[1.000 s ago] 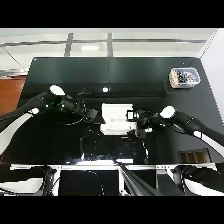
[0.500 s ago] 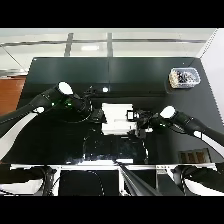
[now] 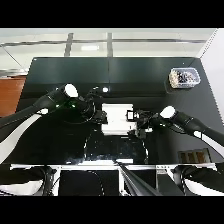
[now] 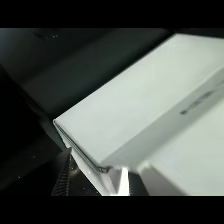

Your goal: Fold the box and place the chain.

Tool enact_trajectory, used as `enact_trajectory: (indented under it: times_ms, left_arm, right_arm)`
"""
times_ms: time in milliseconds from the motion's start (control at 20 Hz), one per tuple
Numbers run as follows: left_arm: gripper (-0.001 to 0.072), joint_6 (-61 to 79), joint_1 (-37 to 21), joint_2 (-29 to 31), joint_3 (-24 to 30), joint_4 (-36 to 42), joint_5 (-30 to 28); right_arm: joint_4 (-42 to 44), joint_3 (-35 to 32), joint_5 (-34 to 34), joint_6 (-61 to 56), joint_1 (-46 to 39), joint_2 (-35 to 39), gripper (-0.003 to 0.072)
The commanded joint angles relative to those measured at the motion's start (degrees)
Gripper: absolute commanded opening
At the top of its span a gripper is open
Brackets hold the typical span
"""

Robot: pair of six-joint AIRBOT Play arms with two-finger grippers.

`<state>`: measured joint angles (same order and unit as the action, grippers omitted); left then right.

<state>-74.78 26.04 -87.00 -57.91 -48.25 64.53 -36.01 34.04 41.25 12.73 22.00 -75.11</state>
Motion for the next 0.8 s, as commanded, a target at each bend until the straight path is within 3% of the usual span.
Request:
enact_trajectory:
  times_ms: [0,100,400,550,750]
  left_arm:
    - [0.0401,-1.86,0.11,0.00,-0.04,-1.03,-0.50]
    - [0.0401,-5.14,1.11,0.00,-0.24,-3.80,-1.55]
    - [0.0401,-25.53,9.99,-0.02,-5.90,-24.22,-1.73]
    - [0.0401,-35.41,14.03,-0.02,-8.09,-30.49,-0.70]
    - [0.0351,-45.40,18.58,-0.04,-10.10,-39.04,2.23]
  right_arm:
    - [0.02,0.00,0.04,-0.04,0.04,-0.04,0.0239]
    - [-0.02,0.00,0.02,-0.04,0.04,-0.04,0.0239]
    - [-0.02,0.02,0.02,-0.04,0.04,-0.04,0.0239]
    - [-0.02,0.00,0.02,-0.04,0.04,-0.04,0.0239]
    - [-0.04,0.00,0.02,-0.04,0.04,-0.04,0.0239]
